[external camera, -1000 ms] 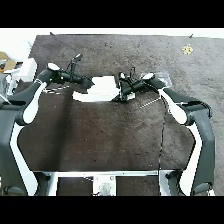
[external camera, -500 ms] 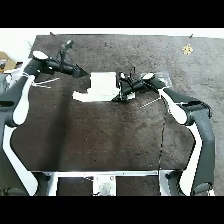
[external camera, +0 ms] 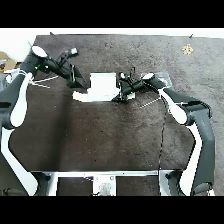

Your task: Fold the box and place the chain.

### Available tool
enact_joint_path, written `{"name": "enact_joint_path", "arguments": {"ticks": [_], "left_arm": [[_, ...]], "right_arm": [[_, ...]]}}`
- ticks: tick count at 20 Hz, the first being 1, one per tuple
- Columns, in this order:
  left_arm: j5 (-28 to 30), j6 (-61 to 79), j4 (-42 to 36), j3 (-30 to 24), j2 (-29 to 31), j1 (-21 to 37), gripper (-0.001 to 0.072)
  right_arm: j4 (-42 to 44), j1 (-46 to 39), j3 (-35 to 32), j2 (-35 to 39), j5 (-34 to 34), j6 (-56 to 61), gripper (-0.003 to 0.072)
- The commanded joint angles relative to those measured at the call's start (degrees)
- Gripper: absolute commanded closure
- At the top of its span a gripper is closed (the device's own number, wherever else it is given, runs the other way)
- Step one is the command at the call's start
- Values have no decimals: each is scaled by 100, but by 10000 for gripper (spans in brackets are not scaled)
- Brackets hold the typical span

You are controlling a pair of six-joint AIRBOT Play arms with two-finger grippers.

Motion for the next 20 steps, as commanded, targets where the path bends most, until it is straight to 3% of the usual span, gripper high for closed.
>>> {"name": "enact_joint_path", "arguments": {"ticks": [1, 6, 15, 20], "left_arm": [[415, 391, 693, -389, -46, -319, 41], [754, 1097, 684, -984, -46, -455, 41], [748, 1097, 61, -990, -46, -455, 42], [809, 1095, 291, -992, -46, -455, 43]], "right_arm": [[0, 2, 0, 0, 2, 2, 383], [0, 2, 0, 0, 2, 2, 383], [-2, 2, 0, 0, 0, 2, 383], [0, 2, 0, 0, 2, 2, 382]]}}
